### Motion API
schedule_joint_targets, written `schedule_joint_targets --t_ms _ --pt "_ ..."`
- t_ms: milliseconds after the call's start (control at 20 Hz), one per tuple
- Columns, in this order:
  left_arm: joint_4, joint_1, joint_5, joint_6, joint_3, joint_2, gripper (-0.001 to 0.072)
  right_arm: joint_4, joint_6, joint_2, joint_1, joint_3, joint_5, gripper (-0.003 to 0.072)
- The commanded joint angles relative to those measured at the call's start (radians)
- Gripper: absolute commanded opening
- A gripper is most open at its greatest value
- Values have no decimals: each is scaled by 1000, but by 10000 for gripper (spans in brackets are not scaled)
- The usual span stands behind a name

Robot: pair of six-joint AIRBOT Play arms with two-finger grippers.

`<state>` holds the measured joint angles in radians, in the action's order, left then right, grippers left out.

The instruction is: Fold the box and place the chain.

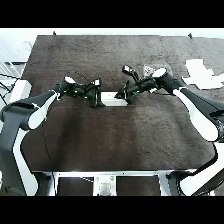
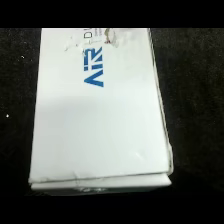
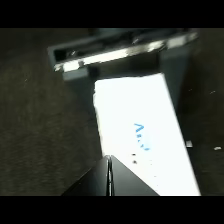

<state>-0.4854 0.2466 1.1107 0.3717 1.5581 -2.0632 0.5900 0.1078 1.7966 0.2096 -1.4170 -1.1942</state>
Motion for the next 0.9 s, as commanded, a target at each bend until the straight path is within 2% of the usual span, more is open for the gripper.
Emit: schedule_joint_targets --t_ms 0,500,650,850 --pt "0 -1 -3 0 0 0 622 48 42 20 16 25 0 17" --pt "0 -1 -3 0 0 0 621 63 67 24 19 17 -10 17" --pt "0 -1 -3 0 0 0 622 -18 25 -2 18 -5 -82 17" --pt "0 -1 -3 0 0 0 622 -74 15 -14 19 -26 -40 17"
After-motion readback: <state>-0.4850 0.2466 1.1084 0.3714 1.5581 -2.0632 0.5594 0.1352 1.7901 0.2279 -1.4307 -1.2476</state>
